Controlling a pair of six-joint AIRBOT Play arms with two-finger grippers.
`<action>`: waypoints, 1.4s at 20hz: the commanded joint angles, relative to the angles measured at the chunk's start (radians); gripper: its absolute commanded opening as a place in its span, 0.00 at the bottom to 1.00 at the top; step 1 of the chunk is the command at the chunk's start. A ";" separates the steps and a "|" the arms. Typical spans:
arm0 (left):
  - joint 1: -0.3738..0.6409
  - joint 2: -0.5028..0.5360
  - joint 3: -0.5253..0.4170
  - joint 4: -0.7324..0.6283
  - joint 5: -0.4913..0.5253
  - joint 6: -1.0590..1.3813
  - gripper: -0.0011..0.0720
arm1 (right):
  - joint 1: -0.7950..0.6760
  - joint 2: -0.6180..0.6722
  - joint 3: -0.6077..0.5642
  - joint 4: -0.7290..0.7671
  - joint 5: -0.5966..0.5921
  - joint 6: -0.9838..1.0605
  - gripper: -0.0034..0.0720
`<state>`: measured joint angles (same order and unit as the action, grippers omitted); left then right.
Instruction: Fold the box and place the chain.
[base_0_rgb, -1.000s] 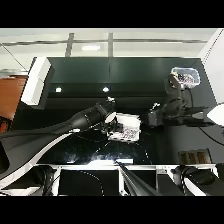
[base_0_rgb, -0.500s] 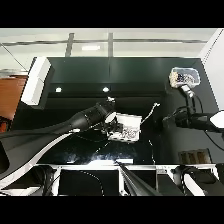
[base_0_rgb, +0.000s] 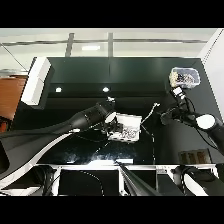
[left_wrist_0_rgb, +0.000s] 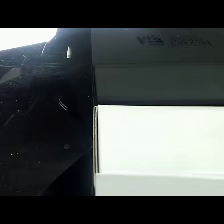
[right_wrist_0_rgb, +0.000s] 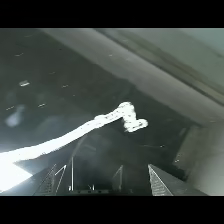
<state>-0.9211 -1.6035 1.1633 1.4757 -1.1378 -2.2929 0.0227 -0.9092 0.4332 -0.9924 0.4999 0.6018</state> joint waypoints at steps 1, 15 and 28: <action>0.000 0.000 0.000 0.000 0.000 0.000 0.06 | 0.006 -0.101 0.031 -0.006 -0.117 0.085 0.99; 0.000 0.000 0.000 0.000 0.002 0.000 0.06 | 0.093 -0.251 0.113 -0.157 -0.090 0.451 0.98; 0.000 0.000 0.000 0.001 0.002 0.000 0.06 | 0.123 -0.340 0.229 -0.405 0.043 0.742 0.93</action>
<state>-0.9211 -1.6035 1.1633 1.4761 -1.1362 -2.2929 0.1440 -1.2438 0.6552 -1.3659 0.5289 1.3113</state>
